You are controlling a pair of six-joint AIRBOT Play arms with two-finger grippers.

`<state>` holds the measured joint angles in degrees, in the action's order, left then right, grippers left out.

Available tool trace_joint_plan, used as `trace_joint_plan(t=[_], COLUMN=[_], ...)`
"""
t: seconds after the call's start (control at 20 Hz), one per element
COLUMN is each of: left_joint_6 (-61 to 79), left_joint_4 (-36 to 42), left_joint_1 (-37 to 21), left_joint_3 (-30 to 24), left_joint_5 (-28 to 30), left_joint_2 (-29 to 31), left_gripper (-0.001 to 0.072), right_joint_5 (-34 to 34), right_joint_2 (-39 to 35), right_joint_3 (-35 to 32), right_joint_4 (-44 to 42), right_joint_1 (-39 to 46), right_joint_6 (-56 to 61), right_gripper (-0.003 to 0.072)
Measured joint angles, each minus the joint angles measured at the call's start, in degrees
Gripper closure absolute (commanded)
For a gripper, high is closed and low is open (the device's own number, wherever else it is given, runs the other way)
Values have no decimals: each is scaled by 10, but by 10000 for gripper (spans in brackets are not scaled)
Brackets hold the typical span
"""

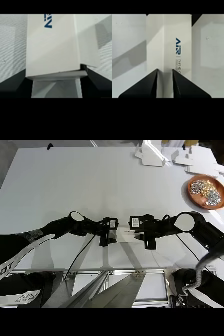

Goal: Fold the box and place the chain.

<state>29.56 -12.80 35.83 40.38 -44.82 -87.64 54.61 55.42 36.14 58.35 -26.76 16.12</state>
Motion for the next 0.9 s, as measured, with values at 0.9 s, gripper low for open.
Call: trace_joint_plan(t=[0.9], left_joint_6=[1], left_joint_4=[1], left_joint_1=[-1], left_joint_3=[0], left_joint_5=[2], left_joint_2=[0], left_gripper=[574], right_joint_5=[-42], right_joint_2=[-6], right_joint_3=[-7], right_joint_4=[12], right_joint_1=[-3], right_joint_6=[35], right_gripper=[568])
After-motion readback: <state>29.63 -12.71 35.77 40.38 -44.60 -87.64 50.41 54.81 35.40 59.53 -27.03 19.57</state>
